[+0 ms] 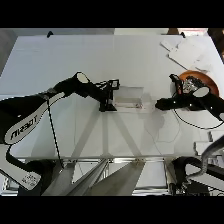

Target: Fold the box and place the chain.

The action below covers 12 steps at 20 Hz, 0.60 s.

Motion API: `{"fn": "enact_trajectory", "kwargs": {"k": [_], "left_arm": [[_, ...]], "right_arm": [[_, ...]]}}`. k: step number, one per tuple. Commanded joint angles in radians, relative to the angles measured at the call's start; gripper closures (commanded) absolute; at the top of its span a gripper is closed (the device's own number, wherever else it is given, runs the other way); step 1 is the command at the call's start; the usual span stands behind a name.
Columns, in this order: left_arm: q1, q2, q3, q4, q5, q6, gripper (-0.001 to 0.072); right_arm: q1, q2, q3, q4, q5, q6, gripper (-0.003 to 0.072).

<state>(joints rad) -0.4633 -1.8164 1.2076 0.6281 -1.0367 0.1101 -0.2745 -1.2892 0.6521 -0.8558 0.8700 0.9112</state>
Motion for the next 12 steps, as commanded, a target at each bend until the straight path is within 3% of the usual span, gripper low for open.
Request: {"fn": "enact_trajectory", "kwargs": {"k": [1,12], "left_arm": [[0.0,0.0,0.0,0.0,0.0,0.0,0.0375],[0.0,0.0,0.0,0.0,0.0,0.0,0.0375]], "right_arm": [[-0.001,-0.002,-0.004,0.019,-0.01,-0.015,0.0678],[0.082,-0.078,-0.004,0.025,0.009,0.004,0.0678]]}}
